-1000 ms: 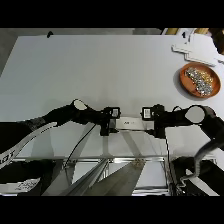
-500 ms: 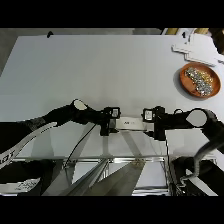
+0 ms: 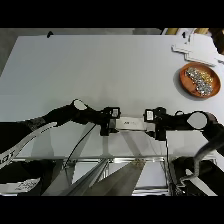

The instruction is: Fold the box and place the chain.

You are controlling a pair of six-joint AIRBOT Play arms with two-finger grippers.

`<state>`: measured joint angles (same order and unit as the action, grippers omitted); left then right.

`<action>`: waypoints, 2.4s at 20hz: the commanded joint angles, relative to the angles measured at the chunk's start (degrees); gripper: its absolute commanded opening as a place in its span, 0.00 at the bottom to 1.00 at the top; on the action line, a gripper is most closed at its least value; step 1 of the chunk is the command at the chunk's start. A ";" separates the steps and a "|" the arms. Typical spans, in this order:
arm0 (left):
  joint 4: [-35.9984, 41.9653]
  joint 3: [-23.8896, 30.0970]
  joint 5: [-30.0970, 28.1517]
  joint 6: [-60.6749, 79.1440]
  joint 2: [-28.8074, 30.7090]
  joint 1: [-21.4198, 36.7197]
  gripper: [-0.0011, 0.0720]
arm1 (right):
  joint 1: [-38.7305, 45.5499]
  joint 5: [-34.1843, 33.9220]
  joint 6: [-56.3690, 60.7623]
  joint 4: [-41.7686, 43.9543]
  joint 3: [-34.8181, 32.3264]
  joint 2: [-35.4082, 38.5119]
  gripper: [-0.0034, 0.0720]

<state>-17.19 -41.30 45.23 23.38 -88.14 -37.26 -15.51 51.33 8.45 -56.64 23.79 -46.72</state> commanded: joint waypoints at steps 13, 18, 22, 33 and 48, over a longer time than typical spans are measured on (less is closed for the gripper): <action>-0.04 -0.02 0.00 0.15 0.02 0.02 0.25 | 0.66 -2.89 -6.16 4.59 -1.49 -0.02 0.98; -0.04 -0.02 -0.02 0.15 0.02 0.02 0.25 | 0.66 -1.22 -6.16 4.61 -1.40 -4.57 0.98; -0.02 -0.02 -0.02 0.15 0.02 0.02 0.25 | 1.97 -0.85 -6.10 4.90 -0.81 -5.11 0.97; -0.04 -0.02 0.00 0.15 0.02 0.02 0.25 | 6.23 3.10 -5.97 7.06 2.01 -1.49 0.96; -0.02 -0.02 0.00 0.15 0.02 0.02 0.25 | 6.23 3.45 40.11 -28.72 1.99 3.50 0.56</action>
<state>-17.23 -41.32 45.25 23.55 -88.16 -37.23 -9.28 54.50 35.57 -80.25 25.76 -43.33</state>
